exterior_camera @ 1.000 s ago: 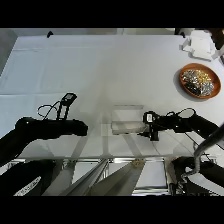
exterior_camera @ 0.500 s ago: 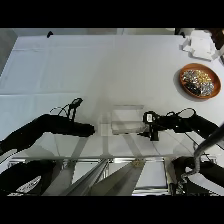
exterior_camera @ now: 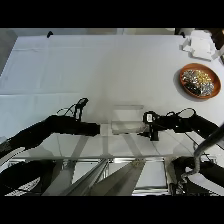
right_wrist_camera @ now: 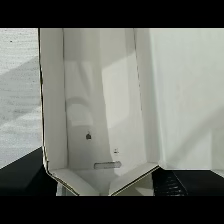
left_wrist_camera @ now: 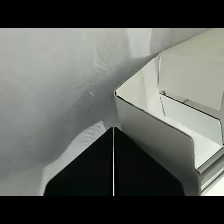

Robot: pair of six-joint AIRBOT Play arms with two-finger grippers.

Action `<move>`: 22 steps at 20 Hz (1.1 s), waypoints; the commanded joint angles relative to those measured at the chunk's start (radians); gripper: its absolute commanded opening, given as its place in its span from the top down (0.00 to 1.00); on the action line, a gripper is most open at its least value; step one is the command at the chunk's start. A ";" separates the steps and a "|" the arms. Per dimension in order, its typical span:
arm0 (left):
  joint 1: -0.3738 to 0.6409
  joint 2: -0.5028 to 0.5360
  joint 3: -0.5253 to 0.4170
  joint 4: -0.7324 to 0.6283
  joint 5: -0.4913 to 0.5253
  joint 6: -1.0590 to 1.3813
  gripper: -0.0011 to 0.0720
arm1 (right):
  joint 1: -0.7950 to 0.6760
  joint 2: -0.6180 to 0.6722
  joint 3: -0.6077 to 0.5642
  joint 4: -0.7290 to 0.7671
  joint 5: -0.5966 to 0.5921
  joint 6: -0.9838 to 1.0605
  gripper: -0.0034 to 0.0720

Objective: Fold the box and place the chain.

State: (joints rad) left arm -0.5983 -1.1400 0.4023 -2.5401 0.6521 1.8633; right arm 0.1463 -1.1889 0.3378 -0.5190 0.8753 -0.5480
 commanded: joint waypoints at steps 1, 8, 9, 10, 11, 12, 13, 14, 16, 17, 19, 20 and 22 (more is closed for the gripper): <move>-0.038 -0.030 0.004 -0.015 -0.040 0.003 0.98 | 0.000 0.000 0.000 0.000 0.000 0.000 0.38; -0.051 -0.034 0.115 -0.017 -0.036 0.049 0.81 | 0.000 0.000 0.000 0.000 0.000 0.000 0.38; -0.051 -0.034 0.129 -0.017 -0.036 0.048 0.77 | 0.000 0.000 0.000 0.000 0.000 0.000 0.38; -0.051 -0.034 0.139 -0.016 -0.035 0.048 0.77 | 0.000 0.000 0.000 0.000 0.000 0.000 0.38; -0.052 -0.034 0.143 -0.017 -0.031 0.048 0.77 | 0.000 0.000 0.000 0.000 0.000 0.000 0.38; -0.052 -0.034 0.143 -0.017 -0.022 0.048 0.76 | 0.000 0.000 0.000 0.000 0.000 0.000 0.38; -0.052 -0.034 0.143 -0.017 -0.007 0.048 0.76 | 0.000 0.000 0.000 0.000 0.000 0.000 0.38; -0.052 -0.034 0.143 -0.018 0.007 0.048 0.66 | 0.000 0.000 0.000 0.000 0.000 0.000 0.38; -0.052 -0.031 0.143 -0.018 0.022 0.048 0.56 | 0.000 0.000 0.000 0.000 0.000 0.000 0.38; -0.051 -0.022 0.143 -0.018 0.029 0.048 0.46 | 0.000 0.000 0.000 0.000 0.000 0.000 0.38; -0.051 0.000 0.143 -0.017 0.045 0.048 0.35 | 0.000 0.000 0.000 0.000 0.000 0.000 0.38; -0.051 0.009 0.143 -0.017 0.047 0.048 0.35 | 0.000 0.000 0.000 0.000 0.000 0.000 0.38; -0.051 0.013 0.143 -0.018 0.056 0.047 0.35 | 0.000 0.000 0.000 0.000 0.000 0.000 0.38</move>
State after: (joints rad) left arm -0.6495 -1.1393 0.5446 -2.5584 0.6872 1.9110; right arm 0.1463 -1.1889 0.3378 -0.5190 0.8753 -0.5480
